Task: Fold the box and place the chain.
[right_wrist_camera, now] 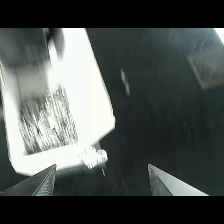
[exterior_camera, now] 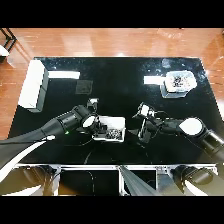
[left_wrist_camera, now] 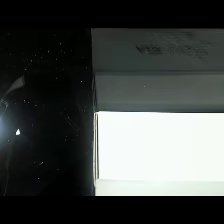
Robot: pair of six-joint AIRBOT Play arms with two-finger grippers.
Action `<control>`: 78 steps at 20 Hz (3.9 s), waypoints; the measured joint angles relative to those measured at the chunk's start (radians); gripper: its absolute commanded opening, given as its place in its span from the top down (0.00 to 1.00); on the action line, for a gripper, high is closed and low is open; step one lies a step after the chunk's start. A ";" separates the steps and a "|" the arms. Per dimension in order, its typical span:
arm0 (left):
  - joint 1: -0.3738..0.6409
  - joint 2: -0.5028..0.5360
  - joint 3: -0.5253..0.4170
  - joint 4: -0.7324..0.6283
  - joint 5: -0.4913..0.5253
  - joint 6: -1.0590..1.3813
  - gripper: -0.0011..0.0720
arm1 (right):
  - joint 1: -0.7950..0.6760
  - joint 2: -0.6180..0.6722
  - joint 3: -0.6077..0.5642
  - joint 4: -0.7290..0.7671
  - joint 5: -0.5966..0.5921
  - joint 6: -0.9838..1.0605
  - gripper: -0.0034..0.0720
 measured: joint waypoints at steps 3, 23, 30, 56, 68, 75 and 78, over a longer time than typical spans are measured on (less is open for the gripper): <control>0.000 0.000 0.000 -0.001 0.000 0.000 0.95 | -0.001 -0.075 -0.011 0.003 -0.027 -0.107 0.34; 0.000 0.000 0.000 -0.005 -0.002 -0.001 0.95 | 0.045 -0.230 -0.016 0.275 -0.039 -0.482 0.93; 0.000 0.000 0.000 -0.005 -0.004 -0.002 0.95 | 0.055 -0.230 -0.016 0.280 -0.040 -0.485 0.93; 0.000 0.000 -0.001 -0.001 0.018 0.000 0.95 | 0.090 -0.050 0.060 0.438 0.032 0.344 0.04; 0.000 0.001 0.077 -0.002 -0.002 -0.005 0.19 | -0.306 0.021 0.060 0.201 0.470 0.617 0.04; -0.030 0.142 0.119 0.006 -0.167 0.047 0.19 | -0.360 0.031 0.060 0.155 0.497 0.642 0.03; -0.061 0.319 0.086 0.044 -0.248 0.127 0.19 | -0.364 0.031 0.060 0.166 0.521 0.674 0.01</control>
